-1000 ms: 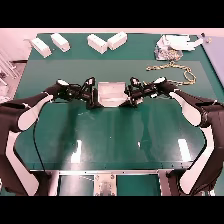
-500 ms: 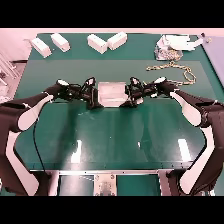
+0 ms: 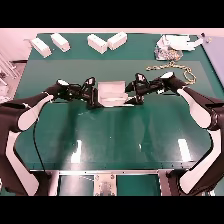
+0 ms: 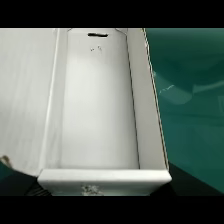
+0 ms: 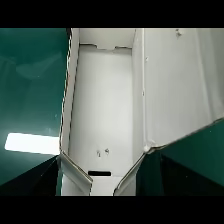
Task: Fold the box and place the chain.
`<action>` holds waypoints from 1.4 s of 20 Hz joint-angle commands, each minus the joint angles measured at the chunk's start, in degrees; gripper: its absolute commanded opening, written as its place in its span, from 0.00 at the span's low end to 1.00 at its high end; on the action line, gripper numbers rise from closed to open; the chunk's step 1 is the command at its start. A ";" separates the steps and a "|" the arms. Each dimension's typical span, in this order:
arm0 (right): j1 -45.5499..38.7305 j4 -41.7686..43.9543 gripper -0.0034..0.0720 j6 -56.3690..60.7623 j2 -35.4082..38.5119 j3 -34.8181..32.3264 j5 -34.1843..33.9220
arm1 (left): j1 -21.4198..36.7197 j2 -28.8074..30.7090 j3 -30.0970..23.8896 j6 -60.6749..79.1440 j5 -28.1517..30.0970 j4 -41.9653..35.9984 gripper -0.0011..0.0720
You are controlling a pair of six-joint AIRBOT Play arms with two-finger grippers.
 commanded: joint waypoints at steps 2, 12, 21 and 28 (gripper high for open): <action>-2.23 -6.64 1.00 4.13 4.44 0.02 2.54 | 0.04 0.04 0.04 0.02 0.46 -0.07 0.75; -4.00 -2.19 0.06 7.80 9.18 0.00 9.57 | 0.04 0.07 0.04 0.00 0.44 -0.07 0.74; 2.08 5.01 0.06 8.41 4.33 3.06 0.24 | 0.04 0.04 0.04 0.00 0.44 -0.07 0.74; 2.23 4.28 0.06 8.63 -2.40 11.41 -3.50 | 0.04 0.04 0.04 0.00 0.42 -0.07 0.74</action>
